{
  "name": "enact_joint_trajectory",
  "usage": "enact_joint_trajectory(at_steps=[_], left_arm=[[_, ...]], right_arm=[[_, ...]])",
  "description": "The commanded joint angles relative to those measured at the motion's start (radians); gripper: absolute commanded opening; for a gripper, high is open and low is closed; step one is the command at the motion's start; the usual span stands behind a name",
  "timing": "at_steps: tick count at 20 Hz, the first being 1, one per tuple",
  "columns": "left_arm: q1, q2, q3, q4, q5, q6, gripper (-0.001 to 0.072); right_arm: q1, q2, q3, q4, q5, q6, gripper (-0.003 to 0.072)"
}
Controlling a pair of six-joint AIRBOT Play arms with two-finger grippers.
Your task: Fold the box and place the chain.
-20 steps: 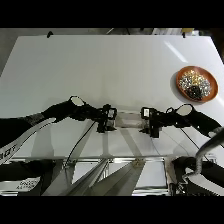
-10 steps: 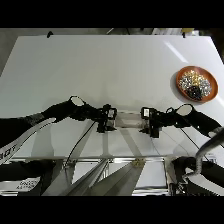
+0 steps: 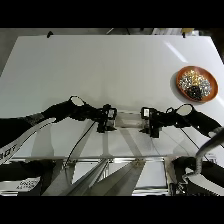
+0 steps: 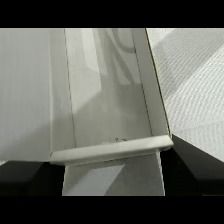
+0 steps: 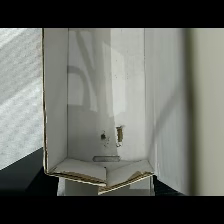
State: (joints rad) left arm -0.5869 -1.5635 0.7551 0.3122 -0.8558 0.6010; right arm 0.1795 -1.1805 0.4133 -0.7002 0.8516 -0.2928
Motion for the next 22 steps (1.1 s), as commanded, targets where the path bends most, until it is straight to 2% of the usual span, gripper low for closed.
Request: enact_joint_trajectory(at_steps=[1, 3, 5, 10, 14, 16, 19, 20, 22], left_arm=[[-0.001, 0.000, 0.001, 0.000, -0.001, 0.000, 0.0169], [-0.001, 0.000, 0.001, 0.000, -0.001, 0.000, 0.0169], [-0.001, 0.000, 0.001, 0.000, -0.001, 0.000, 0.0169], [-0.001, 0.000, 0.001, 0.000, -0.001, 0.000, 0.0169], [-0.001, 0.000, 0.001, 0.000, -0.001, 0.000, 0.0169], [-0.001, 0.000, 0.001, 0.000, -0.001, 0.000, 0.0169], [-0.001, 0.000, 0.001, 0.000, -0.001, 0.000, 0.0169], [-0.001, 0.000, 0.001, 0.000, -0.001, 0.000, 0.0169], [-0.001, 0.000, 0.001, 0.000, -0.001, 0.000, 0.0169]], right_arm=[[0.000, 0.000, 0.000, 0.000, -0.010, -0.005, 0.0340], [0.000, 0.000, 0.000, -0.026, -0.007, -0.004, 0.0351], [-0.001, 0.001, 0.000, -0.047, -0.014, 0.047, 0.0715], [-0.001, 0.065, 0.000, -0.211, 0.003, 0.234, 0.0706], [-0.001, 0.186, 0.000, -0.358, 0.031, 0.349, 0.0675], [-0.001, 0.261, 0.000, -0.381, 0.060, 0.376, 0.0649], [-0.001, 0.383, 0.000, -0.377, 0.089, 0.422, 0.0646], [-0.001, 0.421, 0.000, -0.368, 0.099, 0.428, 0.0594], [-0.001, 0.487, 0.000, -0.314, 0.132, 0.425, 0.0280]])
